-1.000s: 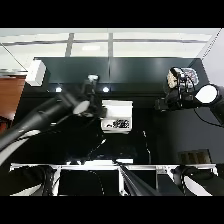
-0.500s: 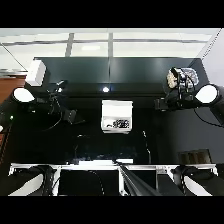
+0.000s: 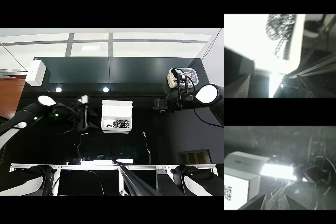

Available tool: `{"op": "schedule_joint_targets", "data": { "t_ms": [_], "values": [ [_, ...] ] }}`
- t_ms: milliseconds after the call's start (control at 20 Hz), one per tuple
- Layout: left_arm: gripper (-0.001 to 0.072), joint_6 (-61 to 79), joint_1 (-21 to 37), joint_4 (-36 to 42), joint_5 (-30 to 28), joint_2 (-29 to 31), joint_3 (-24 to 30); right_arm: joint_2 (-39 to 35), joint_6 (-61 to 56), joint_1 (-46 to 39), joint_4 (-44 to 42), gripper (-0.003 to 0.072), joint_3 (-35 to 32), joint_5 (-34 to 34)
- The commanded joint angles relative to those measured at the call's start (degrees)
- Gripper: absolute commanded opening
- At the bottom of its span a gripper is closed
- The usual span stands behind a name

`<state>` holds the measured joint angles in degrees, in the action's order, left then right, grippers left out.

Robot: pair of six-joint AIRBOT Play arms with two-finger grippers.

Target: Fold the box and place the chain.

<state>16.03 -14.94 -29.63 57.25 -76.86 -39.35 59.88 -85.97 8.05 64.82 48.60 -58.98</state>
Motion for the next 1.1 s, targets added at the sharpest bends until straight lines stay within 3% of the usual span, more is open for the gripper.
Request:
{"op": "schedule_joint_targets", "data": {
  "t_ms": [0, 550, 950, 1050],
  "values": [
    [0.0715, 9.29, -4.26, -0.20, -1.25, -3.91, -1.42, 0.00, -1.14, -0.02, -0.28, 0.0282, 0.00, -0.76],
    [0.0714, 1.05, -4.35, -1.20, -2.78, -5.84, -3.74, 0.00, -1.11, -0.02, -0.28, 0.0282, 0.00, -0.74],
    [0.0714, 1.55, -7.50, -1.16, -3.43, -6.29, -4.39, 0.02, -1.03, -0.02, -0.24, 0.0282, 0.00, -0.72],
    [0.0674, 1.55, -7.56, -1.18, -3.48, -6.29, -4.39, 0.07, -1.01, 0.00, -0.24, 0.0282, 0.00, -0.55]
  ]
}}
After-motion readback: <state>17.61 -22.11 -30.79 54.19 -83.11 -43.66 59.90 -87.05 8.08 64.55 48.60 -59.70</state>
